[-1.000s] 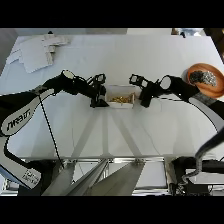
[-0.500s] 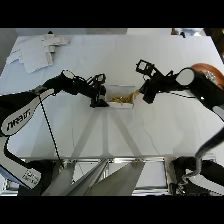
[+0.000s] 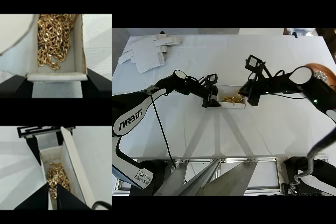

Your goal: Fold the box and place the chain.

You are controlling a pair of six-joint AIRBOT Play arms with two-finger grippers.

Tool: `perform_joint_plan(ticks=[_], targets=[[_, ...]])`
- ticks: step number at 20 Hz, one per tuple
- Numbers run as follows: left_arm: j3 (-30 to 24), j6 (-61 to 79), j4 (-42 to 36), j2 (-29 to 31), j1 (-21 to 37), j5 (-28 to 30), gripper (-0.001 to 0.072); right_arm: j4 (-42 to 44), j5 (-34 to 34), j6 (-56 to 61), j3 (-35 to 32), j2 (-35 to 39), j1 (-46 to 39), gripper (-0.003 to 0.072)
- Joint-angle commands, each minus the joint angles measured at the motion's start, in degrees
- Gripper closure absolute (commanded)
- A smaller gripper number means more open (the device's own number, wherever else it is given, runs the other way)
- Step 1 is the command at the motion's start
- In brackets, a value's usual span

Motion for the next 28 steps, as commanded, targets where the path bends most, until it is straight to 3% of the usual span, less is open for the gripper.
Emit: perform_joint_plan(ticks=[1,4,6,7,12,18,22,25,28], targets=[[0.02,0.00,0.00,0.00,-0.02,0.00,0.0293,1.29,-3.56,-0.98,0.07,-2.78,2.25,0.0671],[0.02,0.00,0.00,0.00,-0.02,0.00,0.0293,-3.45,-3.58,0.59,0.07,-4.09,2.36,0.0664],[0.02,0.00,0.00,0.00,-0.02,0.02,0.0293,-6.29,-3.96,4.50,0.07,-4.07,2.34,0.0413],[0.02,0.00,0.00,0.00,-0.02,0.00,0.0293,-6.58,-3.87,5.33,0.07,-4.07,2.36,0.0402],[0.02,0.00,0.00,0.00,-0.02,0.02,0.0293,-7.21,-0.24,5.09,0.07,-2.60,2.36,0.0403],[0.02,0.00,0.00,0.00,-0.02,0.02,0.0293,-17.16,-0.83,5.11,-1.09,5.44,5.40,0.0418],[0.02,0.00,0.00,0.00,-0.02,0.00,0.0293,-18.32,-6.95,9.16,-10.60,12.76,11.41,0.0419],[0.02,0.00,0.00,0.00,-0.02,0.00,0.0293,-18.69,-11.61,10.60,-16.28,11.96,12.98,0.0492],[0.02,0.00,0.00,0.00,-0.02,0.00,0.0293,-18.71,-23.15,10.43,-16.83,7.39,14.12,0.0491]])
